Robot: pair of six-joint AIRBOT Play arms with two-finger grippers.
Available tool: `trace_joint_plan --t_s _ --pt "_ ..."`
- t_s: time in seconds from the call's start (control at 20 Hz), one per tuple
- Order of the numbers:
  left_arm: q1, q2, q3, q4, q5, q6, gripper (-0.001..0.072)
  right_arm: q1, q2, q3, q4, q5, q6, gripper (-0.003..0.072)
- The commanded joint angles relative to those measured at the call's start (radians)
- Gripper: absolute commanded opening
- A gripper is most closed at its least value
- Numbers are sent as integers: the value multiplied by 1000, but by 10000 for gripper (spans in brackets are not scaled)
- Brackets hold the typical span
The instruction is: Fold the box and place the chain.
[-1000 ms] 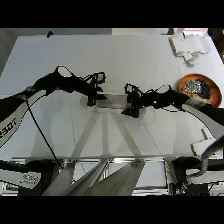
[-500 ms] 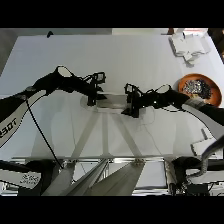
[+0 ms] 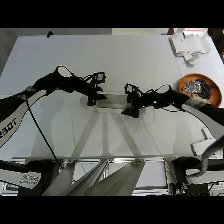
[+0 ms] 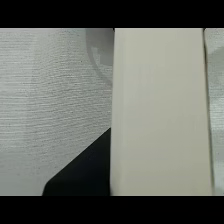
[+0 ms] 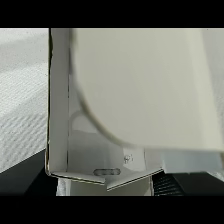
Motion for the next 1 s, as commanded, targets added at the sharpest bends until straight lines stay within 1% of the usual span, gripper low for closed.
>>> trace_joint_plan --t_s 0.0,0.05,0.1,0.2,0.25,0.3,0.35,0.45,0.75,0.8,0.85,0.9,0.95 --pt "1 -1 0 -1 -13 -5 18 0 0 0 0 0 0 470" --pt "2 -1 0 -1 -19 -4 24 0 0 0 0 0 0 470" --pt "2 -1 0 -1 -18 -3 87 0 0 0 0 0 0 470" --pt "2 -1 0 -2 -11 -3 313 0 0 0 0 0 0 470" --pt "3 0 0 -1 -10 -3 414 0 0 0 0 0 0 470" --pt "4 2 0 -2 -10 -3 478 0 0 0 0 0 0 470" --pt "10 6 0 -1 -12 -3 495 0 0 0 0 0 0 470" --pt "35 20 0 0 -28 -5 499 0 0 0 0 0 0 470" --pt "200 114 0 16 -193 -54 498 0 0 0 0 1 0 470" --pt "227 134 0 23 -213 -72 495 0 0 0 0 1 0 470" --pt "250 155 0 35 -231 -102 445 0 0 0 0 1 0 470" --pt "262 172 0 49 -248 -135 259 0 0 0 0 1 0 470" --pt "264 185 0 61 -282 -153 -2 0 0 0 0 1 0 470"
